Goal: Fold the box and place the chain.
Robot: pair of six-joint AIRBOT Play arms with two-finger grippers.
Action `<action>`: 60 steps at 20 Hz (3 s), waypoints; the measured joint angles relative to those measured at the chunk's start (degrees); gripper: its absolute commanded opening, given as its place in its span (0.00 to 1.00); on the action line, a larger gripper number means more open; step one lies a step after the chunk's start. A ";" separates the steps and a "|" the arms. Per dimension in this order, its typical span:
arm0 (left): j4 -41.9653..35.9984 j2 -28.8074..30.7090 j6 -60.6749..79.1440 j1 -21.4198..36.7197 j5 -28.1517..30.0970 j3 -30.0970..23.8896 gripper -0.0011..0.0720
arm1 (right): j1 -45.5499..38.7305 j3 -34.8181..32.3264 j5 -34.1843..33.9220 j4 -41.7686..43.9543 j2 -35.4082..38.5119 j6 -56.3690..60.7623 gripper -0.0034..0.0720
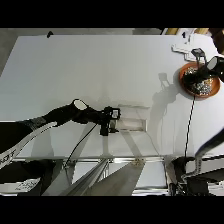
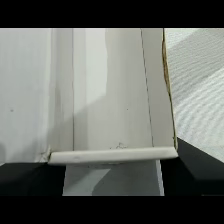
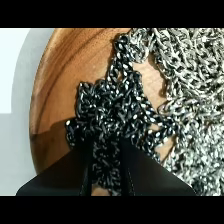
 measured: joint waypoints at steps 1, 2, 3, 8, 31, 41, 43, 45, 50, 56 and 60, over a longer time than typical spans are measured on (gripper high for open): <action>0.02 0.00 0.00 0.02 0.00 0.00 0.25 | 0.00 0.00 -0.31 0.02 -0.09 0.00 0.25; 0.00 0.00 0.00 0.00 0.00 0.02 0.25 | 0.00 0.00 -0.66 0.13 -0.20 0.00 0.16; 0.00 0.00 0.00 0.02 0.00 0.00 0.25 | 0.00 0.00 -0.70 0.28 -0.26 -0.02 0.07; 0.02 0.00 0.00 0.02 0.00 0.00 0.25 | -0.02 0.00 1.79 0.90 1.05 0.00 0.07; 0.00 0.00 0.00 0.02 0.00 0.00 0.25 | 20.00 -8.81 38.47 25.90 59.49 1.53 0.07; 0.00 0.00 0.00 0.02 0.00 0.00 0.25 | 40.35 -32.52 19.50 31.76 64.78 3.50 0.07; 0.00 0.00 0.00 0.02 0.00 0.00 0.25 | 43.19 -35.74 14.01 31.08 62.55 3.50 0.07; 0.00 0.00 0.00 0.02 0.00 0.00 0.25 | 44.98 -37.86 8.85 30.27 58.84 3.48 0.07; 0.00 0.00 0.00 0.02 0.00 0.00 0.25 | 47.93 -39.63 1.88 29.51 47.34 2.49 0.29; 0.00 0.00 0.00 0.02 0.00 0.00 0.25 | 48.28 -38.84 2.08 28.11 45.09 1.07 0.30; 0.00 0.00 0.00 0.02 0.00 0.00 0.25 | 40.46 -37.57 8.31 22.82 52.04 1.66 0.20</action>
